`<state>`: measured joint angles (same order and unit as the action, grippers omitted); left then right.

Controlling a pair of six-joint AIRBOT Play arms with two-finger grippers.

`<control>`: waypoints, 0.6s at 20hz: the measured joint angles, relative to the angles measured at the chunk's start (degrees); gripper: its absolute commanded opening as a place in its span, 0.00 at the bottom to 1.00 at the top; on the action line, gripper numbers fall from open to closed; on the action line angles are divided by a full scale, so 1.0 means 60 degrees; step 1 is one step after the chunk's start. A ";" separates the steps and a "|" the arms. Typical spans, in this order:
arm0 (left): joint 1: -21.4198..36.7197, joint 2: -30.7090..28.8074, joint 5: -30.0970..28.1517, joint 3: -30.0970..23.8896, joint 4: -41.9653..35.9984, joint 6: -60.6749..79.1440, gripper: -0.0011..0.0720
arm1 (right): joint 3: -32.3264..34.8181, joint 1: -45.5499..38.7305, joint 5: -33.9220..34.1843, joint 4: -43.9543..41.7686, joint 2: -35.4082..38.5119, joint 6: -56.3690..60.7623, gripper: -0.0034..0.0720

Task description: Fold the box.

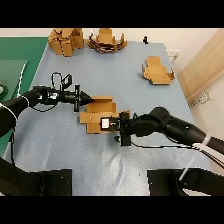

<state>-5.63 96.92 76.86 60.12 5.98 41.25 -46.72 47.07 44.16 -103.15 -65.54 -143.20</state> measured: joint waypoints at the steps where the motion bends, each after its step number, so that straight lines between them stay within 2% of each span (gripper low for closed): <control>1: -0.0004 -0.0015 -0.0055 -0.0040 -0.0007 0.0058 0.02 | -0.0004 0.0120 -0.0219 0.0029 -0.0244 0.0007 0.75; 6: -0.0058 -0.0044 -0.0525 -0.0131 0.0091 0.0233 0.03 | 0.0000 0.0368 -0.1341 0.0331 -0.1158 0.0036 0.75; 12: -0.0069 -0.0058 -0.0743 -0.0138 0.0142 0.0299 0.03 | 0.0000 0.0317 -0.1945 0.0925 -0.1424 0.0328 0.75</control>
<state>-6.04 96.57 72.40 59.29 6.83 43.05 -46.72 48.97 32.49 -97.60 -74.08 -141.23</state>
